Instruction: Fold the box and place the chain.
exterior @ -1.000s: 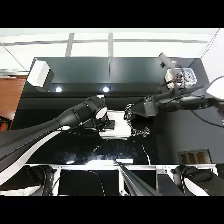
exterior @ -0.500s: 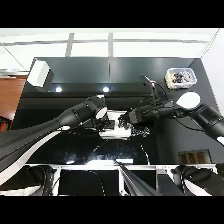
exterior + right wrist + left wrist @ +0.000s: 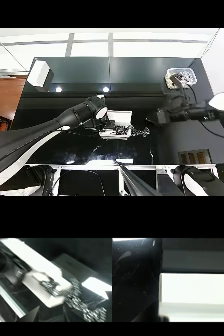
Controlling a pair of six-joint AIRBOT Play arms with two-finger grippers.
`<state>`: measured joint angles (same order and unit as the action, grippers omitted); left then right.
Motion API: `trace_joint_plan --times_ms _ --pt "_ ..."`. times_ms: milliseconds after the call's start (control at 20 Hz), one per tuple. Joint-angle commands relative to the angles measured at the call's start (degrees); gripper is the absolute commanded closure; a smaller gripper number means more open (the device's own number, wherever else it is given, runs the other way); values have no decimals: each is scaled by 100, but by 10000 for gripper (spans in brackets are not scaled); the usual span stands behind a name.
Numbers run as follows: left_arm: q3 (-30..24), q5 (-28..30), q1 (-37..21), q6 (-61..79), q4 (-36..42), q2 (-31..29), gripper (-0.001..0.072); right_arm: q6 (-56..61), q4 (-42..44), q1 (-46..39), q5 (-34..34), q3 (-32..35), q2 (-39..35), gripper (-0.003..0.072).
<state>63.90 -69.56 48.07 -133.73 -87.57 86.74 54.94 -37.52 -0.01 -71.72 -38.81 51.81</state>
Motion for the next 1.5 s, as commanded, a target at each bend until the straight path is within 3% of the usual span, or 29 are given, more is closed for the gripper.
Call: trace_joint_plan --times_ms 0,50,100,300,400,500,800,1200,1350,1450 --pt "0 -2 2 0 0 2 683 -1394 498 -494 557 1060 -535 329" --pt "0 -2 4 0 0 2 683 -1753 601 -328 975 1357 -516 233" --pt "0 -2 4 0 0 2 683 -2100 562 -92 1451 1637 -514 -34" --pt "0 2 2 0 0 2 683 -3812 -247 1040 2741 2153 -511 -34" --pt "0 0 2 0 0 2 683 -4996 -240 1563 3141 2210 -503 -34" --pt "0 0 4 0 2 2 683 -5226 122 1810 3567 2177 -269 -34" --pt "0 -2 2 0 0 2 683 -6328 750 1875 3755 2168 356 -34" --pt "0 -4 2 0 2 2 683 -6275 741 2264 4308 2168 597 -34" --pt "0 -13 2 0 0 2 682 -6218 745 2264 4371 2168 597 200" --pt "0 -13 4 0 0 2 683 -6188 743 2264 4371 2168 597 202"
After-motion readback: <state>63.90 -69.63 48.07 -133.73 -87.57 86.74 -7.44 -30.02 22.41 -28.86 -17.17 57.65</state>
